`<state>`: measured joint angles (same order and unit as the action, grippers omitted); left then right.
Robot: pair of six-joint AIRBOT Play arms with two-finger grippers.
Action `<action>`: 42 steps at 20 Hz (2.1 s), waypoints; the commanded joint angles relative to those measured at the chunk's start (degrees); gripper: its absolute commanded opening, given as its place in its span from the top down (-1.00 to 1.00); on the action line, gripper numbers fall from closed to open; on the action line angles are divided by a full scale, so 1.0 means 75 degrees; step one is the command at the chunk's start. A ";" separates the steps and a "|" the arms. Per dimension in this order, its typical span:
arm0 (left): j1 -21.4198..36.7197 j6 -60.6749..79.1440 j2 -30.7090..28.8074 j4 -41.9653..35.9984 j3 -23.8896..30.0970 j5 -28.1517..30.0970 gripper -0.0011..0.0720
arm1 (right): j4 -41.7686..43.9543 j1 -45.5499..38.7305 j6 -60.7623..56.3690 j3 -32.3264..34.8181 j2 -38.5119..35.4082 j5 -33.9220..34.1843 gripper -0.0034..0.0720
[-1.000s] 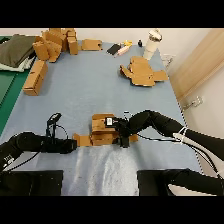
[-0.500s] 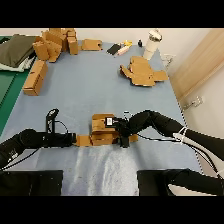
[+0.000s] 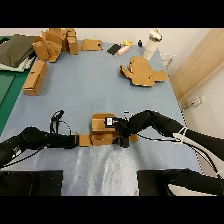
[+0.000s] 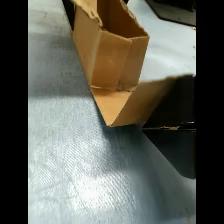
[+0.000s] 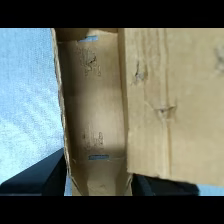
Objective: Fold the box.
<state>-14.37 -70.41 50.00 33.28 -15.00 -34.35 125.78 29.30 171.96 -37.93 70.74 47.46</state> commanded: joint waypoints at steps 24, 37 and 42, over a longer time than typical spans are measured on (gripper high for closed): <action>-0.0425 0.0017 0.0052 -0.0667 -0.1198 -0.0866 -0.37 | 0.0000 0.0000 -0.0003 -0.0003 0.0003 0.0003 -0.21; -0.1189 -0.2017 0.0382 0.1233 -0.1711 -0.0495 -0.37 | 0.0000 0.0000 -0.0003 -0.0003 0.0003 0.0000 -0.21; -0.2165 -0.4354 0.0766 0.3684 -0.2640 -0.0641 -0.37 | 0.0000 0.0000 -0.0003 -0.0003 0.0003 0.0000 -0.21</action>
<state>-26.92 -92.66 54.00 50.00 -31.44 -38.50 125.78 29.30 171.96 -37.93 70.74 47.48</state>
